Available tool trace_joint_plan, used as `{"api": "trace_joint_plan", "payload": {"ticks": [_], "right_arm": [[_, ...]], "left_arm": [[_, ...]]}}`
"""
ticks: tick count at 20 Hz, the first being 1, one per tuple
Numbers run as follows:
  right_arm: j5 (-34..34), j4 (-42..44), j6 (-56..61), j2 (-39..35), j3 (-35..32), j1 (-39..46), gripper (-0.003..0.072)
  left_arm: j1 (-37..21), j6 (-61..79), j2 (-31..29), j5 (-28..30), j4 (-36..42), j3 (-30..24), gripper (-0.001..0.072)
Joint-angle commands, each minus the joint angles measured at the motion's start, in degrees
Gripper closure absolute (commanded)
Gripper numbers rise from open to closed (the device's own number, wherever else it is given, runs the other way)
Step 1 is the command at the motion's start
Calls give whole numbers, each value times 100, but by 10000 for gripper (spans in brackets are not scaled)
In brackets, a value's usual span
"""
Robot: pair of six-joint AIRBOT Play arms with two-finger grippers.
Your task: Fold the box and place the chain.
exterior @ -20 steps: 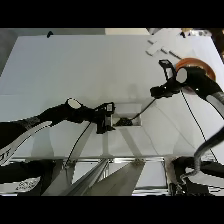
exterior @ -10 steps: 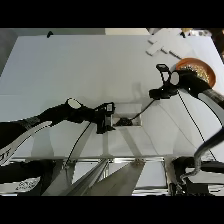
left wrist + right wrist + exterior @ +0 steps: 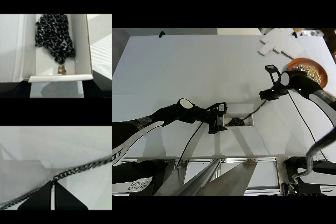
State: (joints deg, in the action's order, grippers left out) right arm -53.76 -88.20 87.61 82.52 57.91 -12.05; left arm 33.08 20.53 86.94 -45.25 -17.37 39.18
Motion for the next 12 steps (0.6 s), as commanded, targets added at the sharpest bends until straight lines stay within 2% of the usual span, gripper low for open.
{"api": "trace_joint_plan", "payload": {"ticks": [1,4,6,12], "right_arm": [[-654,-52,-229,-673,4,-173,672],[-1384,-2,-262,-1255,-120,-411,672],[-1582,24,-234,-1753,-323,-732,672],[-1528,59,195,-3399,-603,-1941,672]], "left_arm": [[-2,2,-4,0,-2,0,576],[-2,2,-4,-2,-2,0,576],[-2,2,-4,2,-2,0,576],[-2,0,-4,0,-4,0,576]]}}
